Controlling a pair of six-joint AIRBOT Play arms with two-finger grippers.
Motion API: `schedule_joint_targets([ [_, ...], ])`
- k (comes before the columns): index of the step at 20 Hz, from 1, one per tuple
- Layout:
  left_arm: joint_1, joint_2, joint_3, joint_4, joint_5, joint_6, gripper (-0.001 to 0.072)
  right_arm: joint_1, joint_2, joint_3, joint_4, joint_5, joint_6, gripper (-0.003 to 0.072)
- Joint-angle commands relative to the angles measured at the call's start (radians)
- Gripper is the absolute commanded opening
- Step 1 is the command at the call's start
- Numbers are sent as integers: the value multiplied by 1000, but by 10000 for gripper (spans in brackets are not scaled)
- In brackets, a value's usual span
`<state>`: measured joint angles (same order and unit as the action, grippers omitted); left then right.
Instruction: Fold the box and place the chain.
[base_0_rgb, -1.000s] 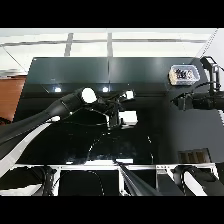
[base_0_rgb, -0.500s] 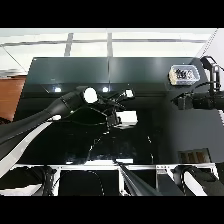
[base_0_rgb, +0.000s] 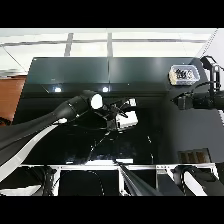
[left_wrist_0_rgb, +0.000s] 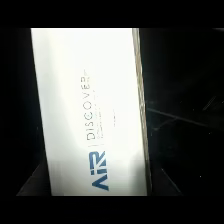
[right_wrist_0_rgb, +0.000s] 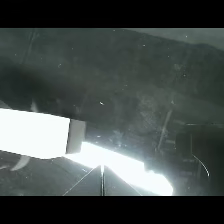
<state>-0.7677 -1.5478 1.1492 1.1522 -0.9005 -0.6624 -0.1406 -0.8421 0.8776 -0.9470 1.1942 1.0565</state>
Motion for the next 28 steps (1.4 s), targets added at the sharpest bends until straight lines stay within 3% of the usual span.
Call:
schedule_joint_targets([
  [1,-24,-22,7,77,-19,-108,398,0,0,0,0,-3,1,26],
  [2,-13,-16,31,87,-68,-135,329,0,0,0,0,-3,1,26],
  [5,83,10,149,232,-236,-276,329,0,0,0,1,-12,1,26],
  [7,214,26,230,374,-287,-408,329,0,0,0,3,-17,1,26],
  [9,393,30,295,445,-257,-537,329,0,0,0,28,-24,1,26],
  [13,767,14,374,378,-73,-677,332,0,0,0,59,-56,1,26],
  [16,933,-69,496,352,-45,-657,341,0,0,0,59,-56,2,26],
  [22,1044,-367,768,358,-153,-590,341,0,0,0,60,-54,7,26],
  [27,1044,-530,829,359,-151,-536,341,0,0,0,60,-46,11,26],
  [28,1042,-539,829,359,-146,-546,421,0,0,0,60,-47,13,26],
])
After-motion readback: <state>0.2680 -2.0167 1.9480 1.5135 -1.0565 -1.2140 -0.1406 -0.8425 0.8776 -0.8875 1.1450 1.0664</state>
